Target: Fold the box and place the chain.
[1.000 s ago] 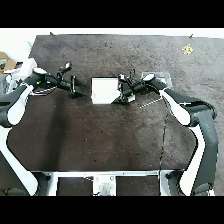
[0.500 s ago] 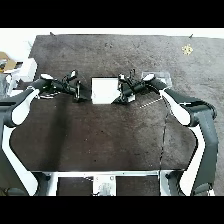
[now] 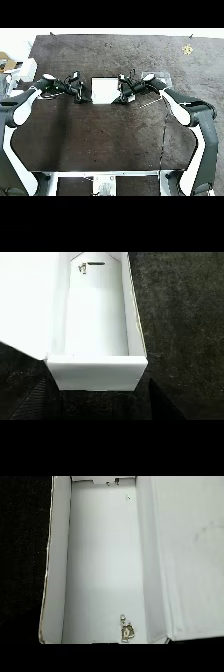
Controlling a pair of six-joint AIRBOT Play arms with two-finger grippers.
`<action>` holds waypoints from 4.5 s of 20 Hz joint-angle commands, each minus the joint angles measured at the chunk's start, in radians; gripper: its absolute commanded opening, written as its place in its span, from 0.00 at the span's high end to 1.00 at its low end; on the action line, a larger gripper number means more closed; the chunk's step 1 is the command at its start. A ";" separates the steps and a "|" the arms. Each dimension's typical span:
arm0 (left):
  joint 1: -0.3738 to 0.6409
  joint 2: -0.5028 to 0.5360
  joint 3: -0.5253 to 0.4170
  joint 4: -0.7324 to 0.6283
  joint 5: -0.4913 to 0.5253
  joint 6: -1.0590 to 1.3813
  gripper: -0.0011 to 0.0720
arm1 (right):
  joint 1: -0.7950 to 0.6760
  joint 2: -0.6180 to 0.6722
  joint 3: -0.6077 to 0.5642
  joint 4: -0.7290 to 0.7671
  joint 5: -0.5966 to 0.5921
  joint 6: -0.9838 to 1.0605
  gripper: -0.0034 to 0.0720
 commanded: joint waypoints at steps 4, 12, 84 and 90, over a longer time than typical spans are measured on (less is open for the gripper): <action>-0.002 -0.014 0.000 -0.031 0.011 0.017 0.00 | 0.000 0.000 0.000 0.000 0.000 0.000 0.38; -0.024 -0.016 0.000 -0.038 0.008 0.032 0.00 | 0.000 0.000 0.000 0.000 0.000 0.000 0.38; -0.079 -0.047 0.000 -0.024 0.150 0.016 0.51 | 0.000 0.000 0.000 0.000 0.000 0.000 0.38; -0.079 -0.047 0.000 -0.024 0.150 0.016 0.51 | 0.000 0.000 0.000 0.001 0.000 0.000 0.38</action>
